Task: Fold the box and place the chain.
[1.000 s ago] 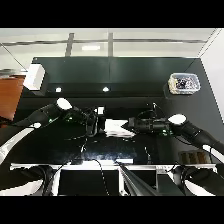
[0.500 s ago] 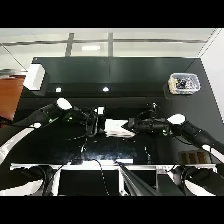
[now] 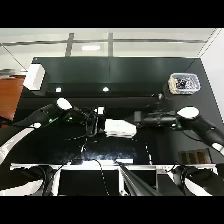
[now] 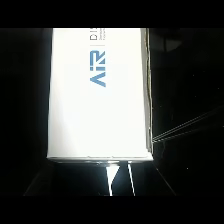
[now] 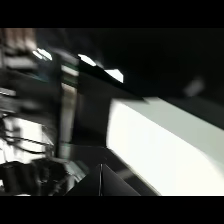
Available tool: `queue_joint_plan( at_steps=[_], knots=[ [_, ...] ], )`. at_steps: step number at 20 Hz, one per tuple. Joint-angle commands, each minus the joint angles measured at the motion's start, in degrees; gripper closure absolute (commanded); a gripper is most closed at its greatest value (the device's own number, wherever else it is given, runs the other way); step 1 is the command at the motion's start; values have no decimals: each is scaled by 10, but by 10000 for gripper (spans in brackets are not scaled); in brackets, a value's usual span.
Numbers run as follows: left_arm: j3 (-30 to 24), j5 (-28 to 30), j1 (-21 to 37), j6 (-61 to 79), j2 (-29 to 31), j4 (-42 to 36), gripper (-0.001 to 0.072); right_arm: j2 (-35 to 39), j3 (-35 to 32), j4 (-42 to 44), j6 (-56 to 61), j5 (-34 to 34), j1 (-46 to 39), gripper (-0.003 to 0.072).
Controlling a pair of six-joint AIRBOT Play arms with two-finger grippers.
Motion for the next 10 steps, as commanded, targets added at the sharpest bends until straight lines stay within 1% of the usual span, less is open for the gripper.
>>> queue_joint_plan(
  at_steps=[1, 2, 3, 4, 7, 10],
  knots=[
    [0, -2, 0, -1, 0, 1, 223, 70, 9, 3, -6, 48, -63, 659],
    [0, -2, 0, -1, 0, 0, 176, 89, 9, 3, -6, 56, -77, 659],
    [0, -1, 0, -1, 0, 0, 42, 105, 9, 3, -6, 62, -86, 659],
    [0, 0, 0, -1, 1, 0, -4, 117, 9, 3, -6, 65, -93, 659],
    [2, 0, 0, -1, 4, 5, -4, 135, 9, 3, 2, 70, -98, 659],
    [2, 0, 5, -33, 28, 10, -6, 141, 11, 4, 14, 77, -98, 659]
  ],
)
